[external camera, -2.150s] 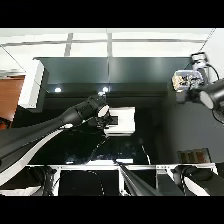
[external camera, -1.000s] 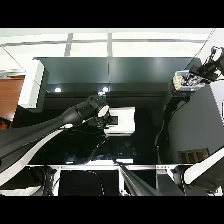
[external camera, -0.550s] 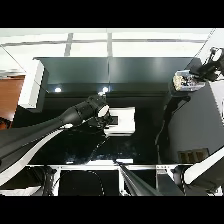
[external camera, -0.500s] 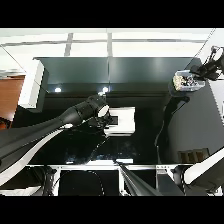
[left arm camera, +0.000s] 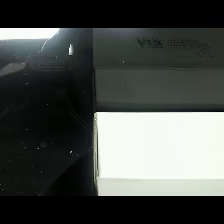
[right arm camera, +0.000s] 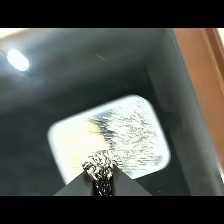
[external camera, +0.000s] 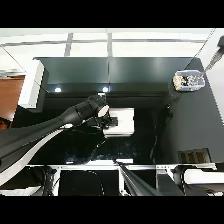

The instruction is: Fold the box and place the chain.

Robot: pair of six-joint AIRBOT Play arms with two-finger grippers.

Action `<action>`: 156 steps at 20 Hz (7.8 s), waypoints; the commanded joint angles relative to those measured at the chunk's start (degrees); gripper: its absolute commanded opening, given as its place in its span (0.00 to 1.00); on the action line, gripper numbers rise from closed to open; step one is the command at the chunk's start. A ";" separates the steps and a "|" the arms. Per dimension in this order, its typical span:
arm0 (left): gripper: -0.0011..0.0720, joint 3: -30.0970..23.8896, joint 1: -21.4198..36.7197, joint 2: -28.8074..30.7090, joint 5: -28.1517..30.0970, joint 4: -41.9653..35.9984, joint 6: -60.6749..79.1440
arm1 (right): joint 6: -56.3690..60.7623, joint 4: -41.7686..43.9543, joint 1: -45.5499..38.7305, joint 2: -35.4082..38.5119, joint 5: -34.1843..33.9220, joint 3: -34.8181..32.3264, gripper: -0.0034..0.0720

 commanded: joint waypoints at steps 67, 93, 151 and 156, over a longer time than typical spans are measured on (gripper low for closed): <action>0.05 0.00 0.04 -0.02 0.13 0.02 0.02 | -101.85 46.10 28.44 26.14 -30.97 -79.47 0.99; 0.05 0.00 0.04 -0.02 0.07 0.00 0.02 | -100.72 35.56 28.46 10.99 -26.47 -71.38 0.84; 0.05 0.00 0.04 -0.02 -0.07 -0.15 0.02 | -35.82 34.42 28.57 34.49 -9.68 -68.83 0.46; 0.05 0.00 0.00 -0.04 0.63 0.00 0.04 | -36.46 31.30 20.15 34.49 -1.11 -68.83 0.46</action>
